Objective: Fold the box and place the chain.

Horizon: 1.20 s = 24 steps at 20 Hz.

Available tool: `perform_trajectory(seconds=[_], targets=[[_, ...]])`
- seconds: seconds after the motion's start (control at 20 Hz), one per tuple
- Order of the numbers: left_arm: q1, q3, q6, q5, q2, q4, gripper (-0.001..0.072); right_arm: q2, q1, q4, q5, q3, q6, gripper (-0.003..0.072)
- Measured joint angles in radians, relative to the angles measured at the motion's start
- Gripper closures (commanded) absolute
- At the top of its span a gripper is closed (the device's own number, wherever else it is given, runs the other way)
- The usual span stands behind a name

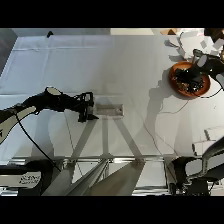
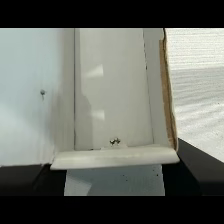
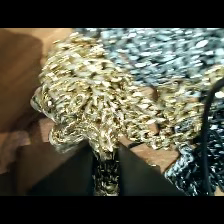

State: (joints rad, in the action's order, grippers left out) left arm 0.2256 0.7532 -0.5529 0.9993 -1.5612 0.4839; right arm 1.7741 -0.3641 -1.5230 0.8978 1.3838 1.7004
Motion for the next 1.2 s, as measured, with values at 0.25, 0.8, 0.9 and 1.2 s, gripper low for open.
perform_trajectory(seconds=[0.25,0.8,0.9,1.2], targets=[[0.000,0.000,0.000,0.000,0.000,0.000,0.0380,-0.013,0.002,0.006,0.021,0.000,-0.064,0.0680],[0.000,0.000,0.000,0.000,0.000,0.000,0.0380,-0.363,0.002,-0.037,0.147,-0.014,-0.185,0.0685],[0.000,0.000,0.000,0.000,0.000,0.000,0.0380,-0.463,0.002,-0.037,0.166,-0.068,-0.198,0.0685],[0.000,0.000,0.000,0.000,0.000,0.000,0.0380,-0.770,0.067,-0.020,0.198,-0.381,-0.208,0.0684]])
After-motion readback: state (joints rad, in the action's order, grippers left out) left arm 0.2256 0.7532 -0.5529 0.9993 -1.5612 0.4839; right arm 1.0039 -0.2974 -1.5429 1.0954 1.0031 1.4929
